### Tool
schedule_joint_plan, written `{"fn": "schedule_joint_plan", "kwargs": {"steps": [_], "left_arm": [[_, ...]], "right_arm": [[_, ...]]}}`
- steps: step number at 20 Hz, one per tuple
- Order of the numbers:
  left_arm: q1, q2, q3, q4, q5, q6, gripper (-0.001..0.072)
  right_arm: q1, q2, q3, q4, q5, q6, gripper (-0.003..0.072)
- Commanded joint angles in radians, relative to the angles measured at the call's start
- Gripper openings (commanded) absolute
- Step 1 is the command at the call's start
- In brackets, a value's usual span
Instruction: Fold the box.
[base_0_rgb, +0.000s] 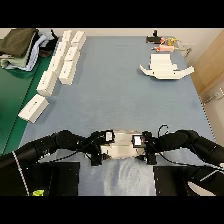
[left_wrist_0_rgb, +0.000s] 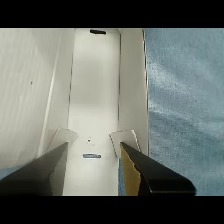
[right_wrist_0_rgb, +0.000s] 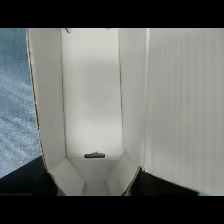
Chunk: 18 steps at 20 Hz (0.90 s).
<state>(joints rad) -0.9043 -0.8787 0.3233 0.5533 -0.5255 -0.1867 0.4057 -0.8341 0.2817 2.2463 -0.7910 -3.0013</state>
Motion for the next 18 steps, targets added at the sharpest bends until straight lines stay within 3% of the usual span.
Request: {"fn": "schedule_joint_plan", "kwargs": {"steps": [1, 4, 5, 6, 7, 10, 12, 18], "left_arm": [[0.000, 0.000, 0.000, -0.008, -0.002, 0.000, 0.0540], [0.000, 0.000, 0.001, -0.007, -0.001, -0.006, 0.0537], [0.002, 0.000, 0.001, -0.006, 0.000, -0.016, 0.0494], [0.002, 0.000, 0.001, 0.002, -0.001, -0.018, 0.0239], [0.002, 0.002, 0.001, 0.019, -0.002, -0.027, 0.0042], [0.002, 0.015, 0.001, 0.105, -0.012, -0.227, 0.0017], [0.002, 0.045, 0.003, 0.255, -0.059, -0.450, 0.0017], [0.002, 0.284, 0.114, 0.781, -0.356, -1.331, 0.0016]], "right_arm": [[0.001, 0.000, 0.000, 0.001, 0.000, 0.000, 0.0509], [0.001, 0.000, 0.000, 0.001, 0.000, 0.000, 0.0509], [0.001, 0.000, 0.000, 0.001, 0.000, -0.001, 0.0509], [0.001, 0.000, 0.000, 0.001, 0.000, 0.000, 0.0509], [0.001, 0.000, 0.000, 0.001, 0.001, 0.000, 0.0509], [0.001, 0.000, 0.000, 0.001, 0.000, -0.001, 0.0509], [0.001, 0.000, 0.000, 0.001, 0.000, -0.001, 0.0509], [0.001, 0.000, 0.000, 0.001, 0.001, 0.000, 0.0509]]}}
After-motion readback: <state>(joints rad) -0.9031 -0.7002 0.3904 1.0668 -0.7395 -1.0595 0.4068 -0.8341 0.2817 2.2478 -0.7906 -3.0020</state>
